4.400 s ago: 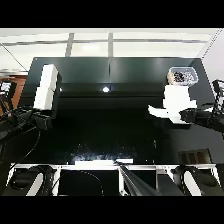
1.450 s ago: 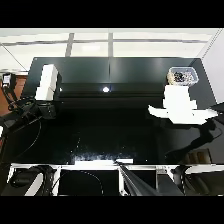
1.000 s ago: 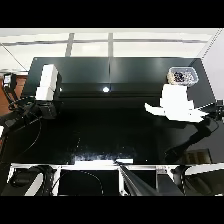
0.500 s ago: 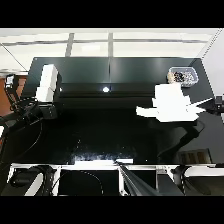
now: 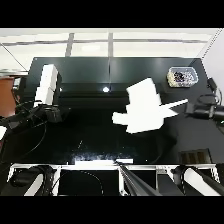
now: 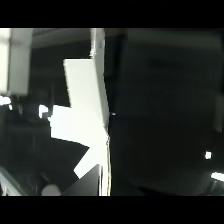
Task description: Fold the box and place the chain.
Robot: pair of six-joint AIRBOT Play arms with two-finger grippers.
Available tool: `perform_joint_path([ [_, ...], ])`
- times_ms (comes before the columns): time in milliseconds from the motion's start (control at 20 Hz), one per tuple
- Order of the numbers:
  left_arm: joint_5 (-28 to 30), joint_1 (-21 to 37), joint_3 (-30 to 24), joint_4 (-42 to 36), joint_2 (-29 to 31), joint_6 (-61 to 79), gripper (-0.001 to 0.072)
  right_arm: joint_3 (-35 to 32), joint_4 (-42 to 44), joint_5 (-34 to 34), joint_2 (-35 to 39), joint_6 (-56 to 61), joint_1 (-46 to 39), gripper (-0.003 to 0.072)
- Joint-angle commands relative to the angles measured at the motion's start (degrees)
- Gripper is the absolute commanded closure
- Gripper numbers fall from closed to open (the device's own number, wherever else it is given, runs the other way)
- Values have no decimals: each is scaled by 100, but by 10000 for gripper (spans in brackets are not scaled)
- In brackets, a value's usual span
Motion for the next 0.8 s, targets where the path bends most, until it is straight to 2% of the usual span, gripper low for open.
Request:
perform_joint_path([
  [0,-42,-520,-2,-321,-186,-2,2,-1054,210,-463,1460,74,802,646],
  [150,-105,-940,-2,-1027,-723,-2,3,-1838,201,-1093,2680,236,1279,646],
  [250,-175,-1126,0,-1576,-1257,7,2,-2149,184,-1268,3082,334,1499,646],
  [400,-245,-1329,0,-2227,-2194,380,2,-2299,17,-1357,3134,356,1716,646],
  [750,-334,-1353,37,-4363,-4013,2710,2,-2304,-210,-1349,3134,562,1738,646],
])
